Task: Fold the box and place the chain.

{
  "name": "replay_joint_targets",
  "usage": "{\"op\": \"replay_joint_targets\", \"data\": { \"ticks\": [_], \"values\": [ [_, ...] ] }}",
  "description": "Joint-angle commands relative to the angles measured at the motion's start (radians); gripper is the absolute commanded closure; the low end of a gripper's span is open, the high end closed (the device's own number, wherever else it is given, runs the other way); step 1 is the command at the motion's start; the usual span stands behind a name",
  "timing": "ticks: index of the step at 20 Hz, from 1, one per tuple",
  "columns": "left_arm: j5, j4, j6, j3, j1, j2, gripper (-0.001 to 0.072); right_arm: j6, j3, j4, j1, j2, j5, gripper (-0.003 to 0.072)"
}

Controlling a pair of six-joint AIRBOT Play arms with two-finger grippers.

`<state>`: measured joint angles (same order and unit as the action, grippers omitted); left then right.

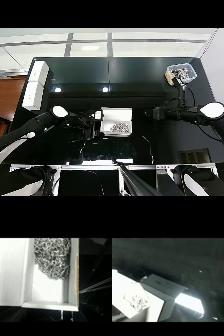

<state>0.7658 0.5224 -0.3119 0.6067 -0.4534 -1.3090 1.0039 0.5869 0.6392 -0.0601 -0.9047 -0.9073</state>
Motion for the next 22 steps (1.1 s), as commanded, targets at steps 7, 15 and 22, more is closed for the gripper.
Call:
{"op": "replay_joint_targets", "data": {
  "ticks": [7, 15, 22],
  "values": [
    [0.000, 0.004, -0.001, 0.004, -0.002, -0.003, 0.0267, 0.097, 0.102, -0.220, -0.175, -0.172, 0.285, -0.0011],
    [0.000, 0.004, -0.001, 0.004, -0.002, -0.003, 0.0266, -0.278, 0.295, 0.084, -0.193, -0.330, -0.097, -0.0010],
    [0.000, 0.004, -0.001, 0.004, -0.002, -0.003, 0.0266, -0.776, 0.364, 0.046, -0.270, -0.330, -0.170, -0.0010]
  ]
}}
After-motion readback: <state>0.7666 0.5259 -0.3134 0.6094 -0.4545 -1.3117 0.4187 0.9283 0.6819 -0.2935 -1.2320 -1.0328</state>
